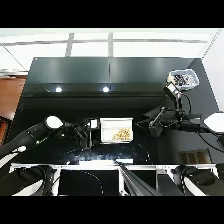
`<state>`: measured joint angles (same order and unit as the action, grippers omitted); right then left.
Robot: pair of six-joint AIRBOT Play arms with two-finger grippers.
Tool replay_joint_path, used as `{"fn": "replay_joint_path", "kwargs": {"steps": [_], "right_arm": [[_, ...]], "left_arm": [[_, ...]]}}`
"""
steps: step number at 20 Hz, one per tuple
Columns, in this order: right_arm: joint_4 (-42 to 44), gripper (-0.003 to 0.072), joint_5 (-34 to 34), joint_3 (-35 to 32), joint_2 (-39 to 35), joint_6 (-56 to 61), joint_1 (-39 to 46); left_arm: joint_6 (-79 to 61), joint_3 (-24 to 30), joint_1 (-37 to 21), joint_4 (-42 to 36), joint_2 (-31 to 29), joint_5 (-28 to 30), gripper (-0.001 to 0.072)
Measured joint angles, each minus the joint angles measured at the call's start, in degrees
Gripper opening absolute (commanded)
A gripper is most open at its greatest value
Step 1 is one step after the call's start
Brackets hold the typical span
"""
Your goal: Fold the box and place the chain.
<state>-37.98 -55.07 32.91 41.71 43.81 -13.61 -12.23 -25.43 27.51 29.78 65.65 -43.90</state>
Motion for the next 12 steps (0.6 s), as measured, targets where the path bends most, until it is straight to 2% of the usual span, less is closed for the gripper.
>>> {"fn": "replay_joint_path", "kwargs": {"steps": [4, 12], "right_arm": [[0.0, 0.0666, 0.0, 0.0, 0.0, 0.0, 0.0], [0.0, 0.0666, 0.0, 0.0, 0.0, 0.0, 0.0]], "left_arm": [[0.4, 0.0, 1.0, -0.3, 0.0, 0.4, 0.0708], [1.9, 0.0, 4.5, -0.6, 0.0, 5.3, 0.0708]]}}
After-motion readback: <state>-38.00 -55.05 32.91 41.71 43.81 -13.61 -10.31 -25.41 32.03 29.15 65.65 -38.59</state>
